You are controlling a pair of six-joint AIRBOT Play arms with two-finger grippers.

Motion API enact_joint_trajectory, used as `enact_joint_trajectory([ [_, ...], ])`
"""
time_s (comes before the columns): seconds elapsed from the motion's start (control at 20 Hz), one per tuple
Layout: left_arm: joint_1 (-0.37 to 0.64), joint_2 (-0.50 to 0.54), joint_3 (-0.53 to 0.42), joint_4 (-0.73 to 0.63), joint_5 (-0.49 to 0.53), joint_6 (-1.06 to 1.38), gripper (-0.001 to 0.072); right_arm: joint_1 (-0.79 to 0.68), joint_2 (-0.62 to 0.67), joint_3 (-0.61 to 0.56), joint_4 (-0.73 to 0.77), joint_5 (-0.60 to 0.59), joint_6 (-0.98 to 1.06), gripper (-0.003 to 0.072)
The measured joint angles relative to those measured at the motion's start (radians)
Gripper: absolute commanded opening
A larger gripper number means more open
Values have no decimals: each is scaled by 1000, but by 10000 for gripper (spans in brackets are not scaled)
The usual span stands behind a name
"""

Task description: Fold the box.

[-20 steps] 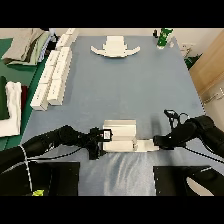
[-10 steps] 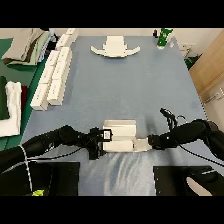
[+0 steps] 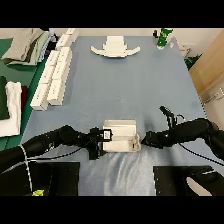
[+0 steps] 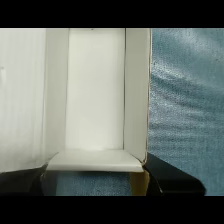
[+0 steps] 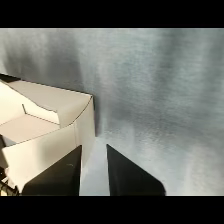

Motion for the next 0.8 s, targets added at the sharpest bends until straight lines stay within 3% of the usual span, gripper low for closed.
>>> enact_joint_trajectory([
  [0.1, 0, 0, 0, 0, 0, 0, 527, 0, 1, 14, 11, 0, 0, 246],
  [0.15, 0, 0, 0, 0, 0, 0, 526, 2, 0, 21, 16, 3, 0, 300],
  [0.2, 0, 0, 0, 0, 0, 0, 527, 8, 0, 25, 17, 4, -1, 453],
  [0.6, 0, 0, 0, 0, 0, 0, 527, 137, -83, 50, 16, 68, 0, 461],
  [0.8, 0, 0, 0, 0, 0, 0, 527, 257, -159, 123, -106, 97, 112, 461],
])
